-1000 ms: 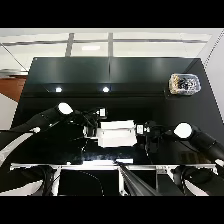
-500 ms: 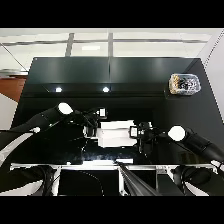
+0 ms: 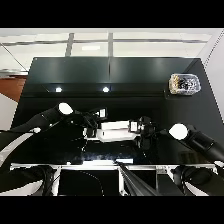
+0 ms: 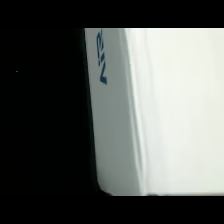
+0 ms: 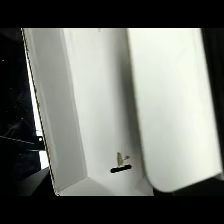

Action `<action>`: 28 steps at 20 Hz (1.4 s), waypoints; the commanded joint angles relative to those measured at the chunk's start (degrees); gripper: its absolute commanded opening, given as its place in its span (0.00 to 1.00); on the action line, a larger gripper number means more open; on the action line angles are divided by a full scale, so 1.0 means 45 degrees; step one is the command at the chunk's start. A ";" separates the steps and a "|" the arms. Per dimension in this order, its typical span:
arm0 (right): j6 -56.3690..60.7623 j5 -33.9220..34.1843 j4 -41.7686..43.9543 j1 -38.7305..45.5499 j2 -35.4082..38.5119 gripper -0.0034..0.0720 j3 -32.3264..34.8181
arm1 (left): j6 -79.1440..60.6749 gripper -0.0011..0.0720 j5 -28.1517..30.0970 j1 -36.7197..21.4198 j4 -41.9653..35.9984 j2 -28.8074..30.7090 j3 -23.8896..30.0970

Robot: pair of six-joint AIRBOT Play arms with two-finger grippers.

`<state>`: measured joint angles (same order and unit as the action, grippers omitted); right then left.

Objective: Fold the box and place the chain.

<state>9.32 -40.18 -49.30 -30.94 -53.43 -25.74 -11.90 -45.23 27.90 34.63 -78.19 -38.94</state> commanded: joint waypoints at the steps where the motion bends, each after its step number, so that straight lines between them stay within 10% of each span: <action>1: 0.0729 0.0330 -0.0627 0.0223 0.0117 0.98 -0.0325 | -0.0034 0.05 -0.0068 0.0112 0.0121 0.0015 0.0000; 28: -0.4512 -0.0214 0.3589 0.0622 -0.3215 0.98 -0.0267 | 0.0029 0.05 0.0301 0.0243 0.0301 0.0005 0.0000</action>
<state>-9.52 -41.12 -33.91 -28.23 -67.05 -26.96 -11.84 -44.07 28.99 35.97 -78.15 -38.94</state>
